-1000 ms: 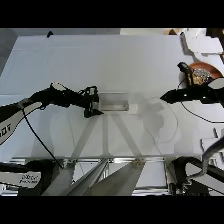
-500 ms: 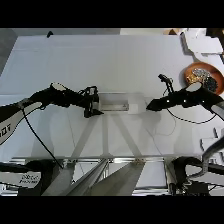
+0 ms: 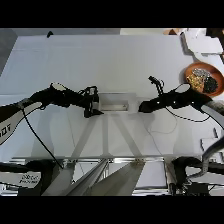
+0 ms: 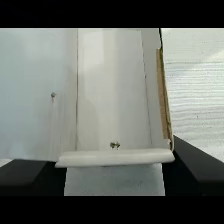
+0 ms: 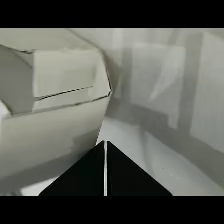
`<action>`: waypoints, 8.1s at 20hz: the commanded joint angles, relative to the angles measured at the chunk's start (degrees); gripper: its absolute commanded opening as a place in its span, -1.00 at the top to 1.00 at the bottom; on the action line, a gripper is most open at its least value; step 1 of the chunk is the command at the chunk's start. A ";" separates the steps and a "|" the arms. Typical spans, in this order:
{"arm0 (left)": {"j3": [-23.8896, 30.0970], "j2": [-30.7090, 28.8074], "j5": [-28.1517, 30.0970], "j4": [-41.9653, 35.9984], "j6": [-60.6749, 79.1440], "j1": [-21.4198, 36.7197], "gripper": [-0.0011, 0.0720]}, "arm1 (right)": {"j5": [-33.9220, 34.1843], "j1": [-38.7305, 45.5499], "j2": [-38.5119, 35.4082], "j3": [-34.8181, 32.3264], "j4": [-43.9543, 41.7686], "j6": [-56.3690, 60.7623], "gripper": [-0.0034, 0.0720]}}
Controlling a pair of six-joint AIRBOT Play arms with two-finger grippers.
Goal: Fold the box and place the chain.
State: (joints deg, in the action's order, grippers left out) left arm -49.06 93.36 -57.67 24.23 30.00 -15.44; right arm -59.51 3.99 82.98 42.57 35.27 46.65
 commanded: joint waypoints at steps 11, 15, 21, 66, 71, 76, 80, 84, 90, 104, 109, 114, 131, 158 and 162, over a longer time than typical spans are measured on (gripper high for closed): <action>0.00 0.02 0.02 0.02 0.00 -0.02 0.22 | 1.97 -4.04 -4.85 -0.02 -3.65 6.08 0.18; 0.00 0.02 0.02 0.02 0.00 -0.02 0.22 | 2.84 -5.33 -5.70 -0.02 -3.54 7.13 0.10; 0.00 0.02 0.02 0.02 0.00 -0.02 0.22 | 9.33 -9.70 -5.70 0.00 -2.71 10.73 -0.15; 0.00 0.02 0.02 0.00 0.00 0.00 0.22 | 24.33 -26.53 -5.92 4.92 44.83 65.40 -0.19; 0.00 0.02 0.02 0.00 0.00 0.00 0.22 | 22.60 -26.53 -5.84 4.94 50.18 70.12 -0.19; 0.02 0.02 0.02 0.00 0.00 -0.02 0.22 | 20.92 -27.82 -5.84 6.51 50.07 70.12 -0.19; 0.00 0.02 0.02 0.00 0.00 -0.02 0.22 | 18.08 -29.40 -5.64 9.05 51.06 71.17 -0.19; 0.02 0.02 0.02 0.02 0.00 -0.02 0.22 | 11.87 -30.40 -2.19 11.91 55.67 79.56 -0.19; 0.02 0.02 0.00 0.00 0.00 -0.02 0.22 | 11.98 -33.86 2.23 16.28 59.43 83.73 -0.17; 0.00 0.02 0.02 0.00 0.00 -0.02 0.22 | 10.58 -35.71 5.29 18.21 64.92 93.04 0.44; 0.00 0.02 0.02 0.00 0.00 -0.02 0.22 | 5.42 -35.69 -0.79 18.21 64.52 93.00 -0.22; 0.02 0.02 0.02 0.02 0.00 -0.02 0.22 | -0.66 -34.73 -11.78 18.21 65.11 93.00 -0.22; 0.00 0.02 0.02 0.00 0.00 -0.02 0.22 | 3.06 17.49 -21.55 18.21 67.60 62.34 -0.24; 0.00 0.02 0.02 0.00 0.00 -0.02 0.22 | 10.25 28.81 19.32 37.35 49.55 67.30 -0.35; 0.00 0.02 0.02 0.02 0.00 -0.02 0.22 | 10.01 28.81 19.82 37.35 47.87 66.79 -0.08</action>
State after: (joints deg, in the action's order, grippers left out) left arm -49.06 93.36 -57.67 24.23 30.00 -15.44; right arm -48.99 32.77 102.26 79.96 85.91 113.91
